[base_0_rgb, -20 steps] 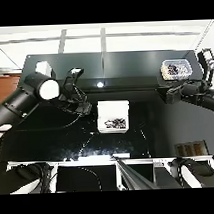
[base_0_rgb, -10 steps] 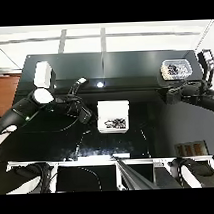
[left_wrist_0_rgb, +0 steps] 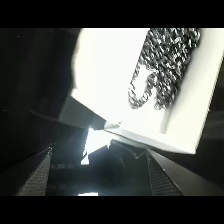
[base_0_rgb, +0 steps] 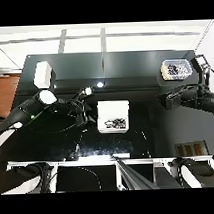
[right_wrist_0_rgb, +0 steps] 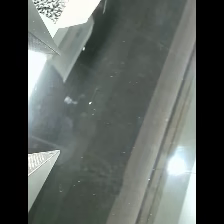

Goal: Fold the box and place the chain.

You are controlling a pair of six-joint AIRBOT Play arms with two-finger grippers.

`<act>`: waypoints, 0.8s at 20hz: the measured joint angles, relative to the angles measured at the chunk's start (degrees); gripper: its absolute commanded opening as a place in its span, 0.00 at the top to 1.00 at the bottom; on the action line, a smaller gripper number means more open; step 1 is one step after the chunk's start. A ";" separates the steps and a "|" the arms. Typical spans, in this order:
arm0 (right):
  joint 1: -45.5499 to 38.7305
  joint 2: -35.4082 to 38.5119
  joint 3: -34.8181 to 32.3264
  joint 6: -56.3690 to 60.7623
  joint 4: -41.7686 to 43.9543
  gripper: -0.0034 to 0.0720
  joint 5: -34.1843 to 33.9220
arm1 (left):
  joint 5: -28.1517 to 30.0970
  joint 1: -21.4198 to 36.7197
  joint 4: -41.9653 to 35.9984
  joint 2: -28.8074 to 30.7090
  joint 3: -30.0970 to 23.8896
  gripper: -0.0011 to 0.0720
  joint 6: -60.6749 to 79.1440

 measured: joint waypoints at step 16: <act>0.00 -0.02 0.00 0.00 -2.49 0.08 0.17 | -6.01 3.89 -13.22 -4.28 -4.31 0.01 28.61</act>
